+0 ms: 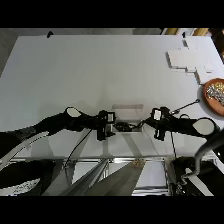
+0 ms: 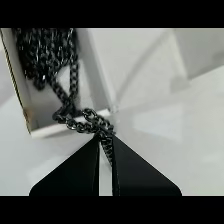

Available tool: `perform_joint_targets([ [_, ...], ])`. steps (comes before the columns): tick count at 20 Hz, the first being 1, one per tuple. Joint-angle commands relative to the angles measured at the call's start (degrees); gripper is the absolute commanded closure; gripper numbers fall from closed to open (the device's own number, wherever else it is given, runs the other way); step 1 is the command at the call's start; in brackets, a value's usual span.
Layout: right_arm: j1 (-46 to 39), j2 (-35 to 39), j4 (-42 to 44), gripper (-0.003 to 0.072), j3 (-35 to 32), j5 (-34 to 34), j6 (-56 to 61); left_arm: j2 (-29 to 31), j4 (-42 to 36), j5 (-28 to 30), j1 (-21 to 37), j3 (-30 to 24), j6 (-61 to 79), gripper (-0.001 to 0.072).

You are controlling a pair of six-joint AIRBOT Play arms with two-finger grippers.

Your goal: Fold the box and place the chain.

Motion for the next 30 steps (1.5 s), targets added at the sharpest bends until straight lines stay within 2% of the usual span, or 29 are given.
perform_joint_targets([
  [1, 0.0, 6.99, 6.05, 0.0667, 0.02, 5.79, 1.99, -0.02, 0.0, 0.0, 0.0, 0.0, 0.0, 0.0456],
  [2, 0.24, 7.21, 10.56, 0.0667, 0.0, 7.61, 1.95, -0.02, 0.0, 0.0, 0.0, 0.0, 0.0, 0.0456],
  [4, 2.58, 7.19, 17.86, 0.0667, 0.0, 7.04, 1.46, -0.02, 0.0, 0.0, 0.0, 0.0, 0.0, 0.0456],
  [8, 12.68, 4.66, 24.74, 0.0667, 0.0, -4.74, -0.02, -0.02, 0.0, 0.0, 0.02, 0.0, 0.0, 0.0456],
  [13, 25.16, -6.69, 26.56, 0.0664, 0.0, -18.67, 0.42, -0.02, 0.0, 0.0, 0.02, 0.0, 0.0, 0.0456],
  [14, 26.14, -8.85, 26.56, 0.0611, 0.0, -20.5, 1.22, -0.02, 0.0, 0.0, 0.02, -0.02, 0.0, 0.0456],
  [15, 26.23, -10.29, 26.56, 0.0487, 0.02, -21.62, 2.73, -0.02, 0.0, 0.0, 0.02, 0.0, 0.0, 0.0456],
  [16, 26.23, -10.67, 26.34, 0.043, 0.04, -22.69, 3.87, -0.02, 0.0, 0.0, 0.0, 0.0, 0.0, 0.0456],
  [17, 25.97, -10.16, 25.77, 0.0441, 0.2, -23.02, 3.87, -0.02, 0.0, 0.0, 0.02, 0.0, 0.0, 0.0456],
  [19, 24.17, -7.21, 23.08, 0.0579, 0.83, -22.58, 3.89, -0.02, 0.0, 0.0, 0.02, 0.0, 0.0, 0.0456],
  [21, 20.22, -2.03, 18.69, 0.0583, 1.18, -20.94, 3.96, -0.02, 0.0, 0.0, 0.02, 0.0, 0.0, 0.0456],
  [24, 9.88, 5.33, 7.52, 0.0582, 1.18, -11.21, 8.31, -0.02, 0.0, 0.0, 0.02, 0.0, 0.0, 0.0456],
  [27, -0.61, 6.6, -6.71, 0.0572, 1.11, 1.2, 9.62, -0.02, 0.0, 0.0, 0.02, -0.02, 0.0, 0.0456],
  [28, -3.02, 6.21, -11.43, 0.0565, 0.83, 3.45, 9.11, -0.02, 0.0, 0.0, 0.0, 0.0, 0.0, 0.0456],
  [29, -4.22, 5.62, -16.02, 0.0564, 0.0, 2.45, 8.85, -0.02, 0.0, 0.0, 0.0, 0.0, 0.0, 0.0456],
  [30, -4.48, 4.68, -18.16, 0.0515, -0.87, 0.44, 8.04, -0.02, 0.0, -0.02, 0.02, -0.02, 0.0, 0.0456],
])
